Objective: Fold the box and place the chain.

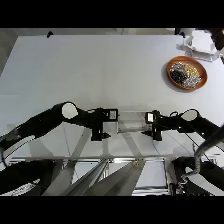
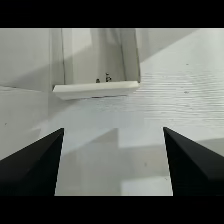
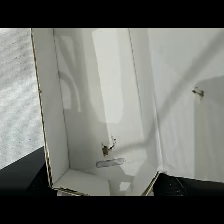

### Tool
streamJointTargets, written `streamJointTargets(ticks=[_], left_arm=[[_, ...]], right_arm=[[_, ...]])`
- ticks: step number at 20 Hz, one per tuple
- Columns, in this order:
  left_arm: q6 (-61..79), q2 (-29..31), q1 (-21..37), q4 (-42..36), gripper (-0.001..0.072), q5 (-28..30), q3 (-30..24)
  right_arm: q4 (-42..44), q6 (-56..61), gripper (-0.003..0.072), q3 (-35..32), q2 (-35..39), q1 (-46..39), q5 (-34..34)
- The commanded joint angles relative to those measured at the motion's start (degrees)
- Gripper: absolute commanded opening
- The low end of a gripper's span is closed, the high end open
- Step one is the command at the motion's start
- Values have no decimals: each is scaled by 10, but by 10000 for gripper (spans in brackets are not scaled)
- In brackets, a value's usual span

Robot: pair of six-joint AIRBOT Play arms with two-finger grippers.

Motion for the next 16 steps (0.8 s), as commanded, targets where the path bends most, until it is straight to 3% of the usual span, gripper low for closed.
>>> streamJointTargets(ticks=[1,16], left_arm=[[150,-61,7,-117,715,73,-28],[252,-83,-24,-212,715,110,-28]], right_arm=[[0,0,320,0,0,0,0],[0,0,320,0,0,0,0]])
